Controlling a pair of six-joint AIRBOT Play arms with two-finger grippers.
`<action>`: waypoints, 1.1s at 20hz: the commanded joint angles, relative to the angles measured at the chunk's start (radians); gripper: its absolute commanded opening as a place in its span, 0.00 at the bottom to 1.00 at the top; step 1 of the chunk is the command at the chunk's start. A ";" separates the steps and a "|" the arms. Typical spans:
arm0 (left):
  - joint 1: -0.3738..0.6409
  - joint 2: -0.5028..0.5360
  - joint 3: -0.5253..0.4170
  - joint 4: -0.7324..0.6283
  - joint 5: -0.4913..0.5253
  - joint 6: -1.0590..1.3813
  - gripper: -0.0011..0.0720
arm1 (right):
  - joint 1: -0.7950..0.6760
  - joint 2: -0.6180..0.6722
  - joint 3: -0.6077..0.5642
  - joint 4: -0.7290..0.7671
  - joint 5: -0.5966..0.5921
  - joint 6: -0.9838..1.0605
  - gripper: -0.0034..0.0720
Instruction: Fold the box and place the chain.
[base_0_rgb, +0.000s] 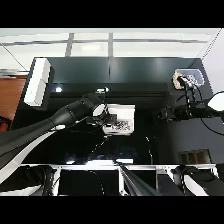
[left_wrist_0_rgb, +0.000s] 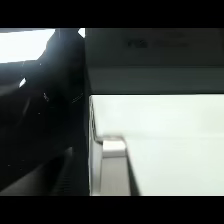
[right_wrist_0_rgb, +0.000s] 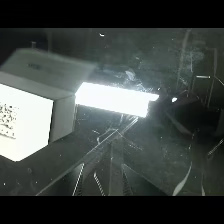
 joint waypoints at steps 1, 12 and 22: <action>-0.001 0.082 -0.001 0.086 -0.044 0.090 0.62 | 0.004 0.001 -0.006 0.005 -0.018 0.003 0.42; 0.677 0.681 -0.762 -0.683 0.155 0.985 0.63 | 0.005 0.001 -0.008 0.005 -0.034 0.011 0.42; 0.534 0.463 -0.665 -0.922 0.210 2.459 0.99 | 0.005 0.000 -0.008 0.012 -0.063 0.023 0.42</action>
